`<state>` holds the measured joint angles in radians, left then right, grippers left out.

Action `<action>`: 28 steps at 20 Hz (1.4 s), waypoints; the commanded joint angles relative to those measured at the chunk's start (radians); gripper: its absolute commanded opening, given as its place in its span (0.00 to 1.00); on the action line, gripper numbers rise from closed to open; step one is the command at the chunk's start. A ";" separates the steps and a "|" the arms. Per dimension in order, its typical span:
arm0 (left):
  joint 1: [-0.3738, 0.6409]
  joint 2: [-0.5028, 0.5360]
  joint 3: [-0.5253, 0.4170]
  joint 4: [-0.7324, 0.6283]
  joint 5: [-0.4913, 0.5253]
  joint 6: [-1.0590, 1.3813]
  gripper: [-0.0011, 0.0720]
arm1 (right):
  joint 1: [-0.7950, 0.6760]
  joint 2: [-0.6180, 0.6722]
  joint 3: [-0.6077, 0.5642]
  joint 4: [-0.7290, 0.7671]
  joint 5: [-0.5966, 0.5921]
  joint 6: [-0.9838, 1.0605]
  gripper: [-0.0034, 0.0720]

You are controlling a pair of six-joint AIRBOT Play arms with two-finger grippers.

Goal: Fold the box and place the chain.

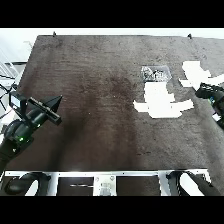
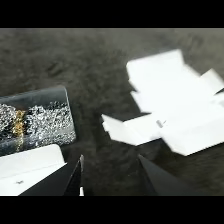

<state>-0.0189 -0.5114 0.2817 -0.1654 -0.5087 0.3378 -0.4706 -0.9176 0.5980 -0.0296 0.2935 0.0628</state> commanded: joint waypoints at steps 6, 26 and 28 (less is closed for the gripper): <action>-0.001 0.001 0.000 0.000 0.000 0.000 0.04 | -0.325 -0.513 0.547 -0.792 0.772 0.645 0.76; -0.001 0.001 0.000 0.000 0.000 0.000 0.04 | -0.194 -1.038 0.975 -0.882 1.313 0.718 0.61; -0.001 0.001 0.000 0.000 0.000 0.000 0.04 | -0.173 -1.061 0.975 -0.877 1.312 0.695 0.49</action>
